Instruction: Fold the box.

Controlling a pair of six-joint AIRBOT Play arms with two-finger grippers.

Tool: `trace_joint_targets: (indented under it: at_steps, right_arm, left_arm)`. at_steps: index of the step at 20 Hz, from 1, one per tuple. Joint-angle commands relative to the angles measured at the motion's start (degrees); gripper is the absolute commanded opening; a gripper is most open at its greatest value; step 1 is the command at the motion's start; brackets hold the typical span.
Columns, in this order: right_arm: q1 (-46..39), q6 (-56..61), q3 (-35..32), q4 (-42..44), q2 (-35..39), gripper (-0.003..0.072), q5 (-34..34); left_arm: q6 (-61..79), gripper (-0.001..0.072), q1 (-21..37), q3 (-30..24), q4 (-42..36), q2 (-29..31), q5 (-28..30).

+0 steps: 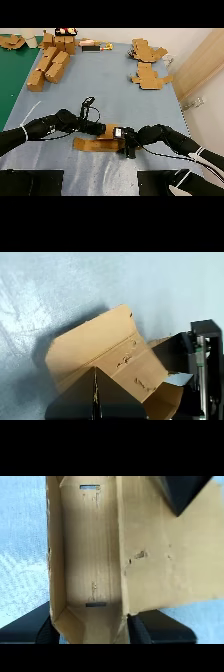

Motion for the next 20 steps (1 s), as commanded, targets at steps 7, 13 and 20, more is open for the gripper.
trace_joint_targets:
  at_steps: [7,13,20]
  right_arm:
    - [0.04,0.0,-0.02,-0.02,0.02,0.0445,0.04]
    - [0.04,-0.02,-0.02,-0.04,0.02,0.0445,0.07]
    - [0.04,-0.02,-0.02,-0.04,0.02,0.0445,0.07]
  left_arm:
    - [-1.97,0.001,-0.02,2.6,0.26,-4.37,-8.35]
    - [1.49,0.0011,6.16,3.76,1.75,-3.26,-10.58]
    - [22.56,0.0009,12.41,1.25,3.28,14.36,-5.77]
